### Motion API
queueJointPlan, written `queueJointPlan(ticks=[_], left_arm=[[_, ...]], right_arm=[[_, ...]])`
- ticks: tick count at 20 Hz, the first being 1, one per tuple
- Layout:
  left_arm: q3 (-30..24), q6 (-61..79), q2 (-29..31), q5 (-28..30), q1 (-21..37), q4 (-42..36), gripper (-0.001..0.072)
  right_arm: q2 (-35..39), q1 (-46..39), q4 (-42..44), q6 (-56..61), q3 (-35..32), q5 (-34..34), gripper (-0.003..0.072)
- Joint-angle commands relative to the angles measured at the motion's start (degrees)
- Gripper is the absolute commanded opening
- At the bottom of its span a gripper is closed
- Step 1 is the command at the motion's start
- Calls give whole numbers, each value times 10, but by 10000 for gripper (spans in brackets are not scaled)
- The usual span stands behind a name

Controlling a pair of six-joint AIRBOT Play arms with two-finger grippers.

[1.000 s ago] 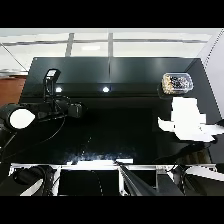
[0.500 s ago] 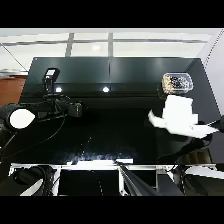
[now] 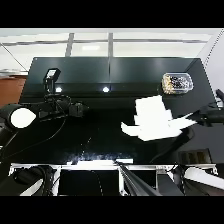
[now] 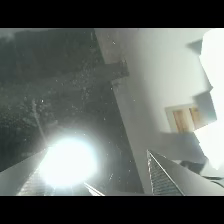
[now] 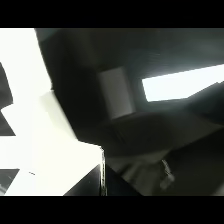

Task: Fold the box and place the chain.

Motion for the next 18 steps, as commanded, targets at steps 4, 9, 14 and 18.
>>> queueJointPlan(ticks=[4,9,14,18], left_arm=[[0,0,-83,-3,14,-26,699],[0,263,-179,-101,135,-366,699],[0,350,-298,-214,177,-445,699],[0,412,-359,-233,164,-447,699]], right_arm=[[271,239,130,65,-215,-247,22],[390,403,148,104,-297,-287,21],[390,514,195,111,-298,-402,22],[390,524,217,111,-298,-415,22]])
